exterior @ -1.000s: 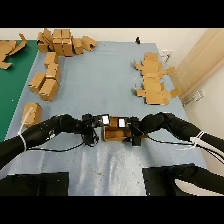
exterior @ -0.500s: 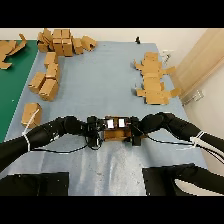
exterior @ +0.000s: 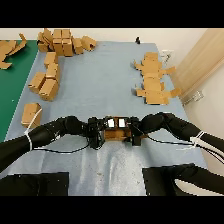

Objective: Fold the box.

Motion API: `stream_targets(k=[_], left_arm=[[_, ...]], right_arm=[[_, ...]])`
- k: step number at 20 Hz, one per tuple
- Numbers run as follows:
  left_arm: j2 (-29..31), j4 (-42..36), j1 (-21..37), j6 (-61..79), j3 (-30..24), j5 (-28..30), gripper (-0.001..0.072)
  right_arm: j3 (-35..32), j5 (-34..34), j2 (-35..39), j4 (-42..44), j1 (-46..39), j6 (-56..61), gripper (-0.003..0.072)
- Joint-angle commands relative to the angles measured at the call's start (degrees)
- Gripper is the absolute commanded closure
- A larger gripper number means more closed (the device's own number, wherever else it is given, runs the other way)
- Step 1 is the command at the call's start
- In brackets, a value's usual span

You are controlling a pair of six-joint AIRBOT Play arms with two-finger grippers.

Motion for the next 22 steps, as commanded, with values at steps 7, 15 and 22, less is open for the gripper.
stream_targets(k=[7, 15, 22], left_arm=[[-1.9, -9.2, 0.0, 8.0, 0.0, 0.7, -0.0004], [-4.4, -10.1, 0.0, 8.0, 0.0, 1.8, -0.0003], [-4.5, -10.4, 0.0, 8.0, 0.0, 1.9, 0.0128]], right_arm=[[0.0, 0.0, 0.0, 0.0, 0.0, 0.0, 0.0187], [0.0, 0.0, 0.0, -0.1, 0.0, 0.0, 0.0187], [0.0, 0.0, 0.0, -0.1, 0.0, 0.0, 0.0188]])
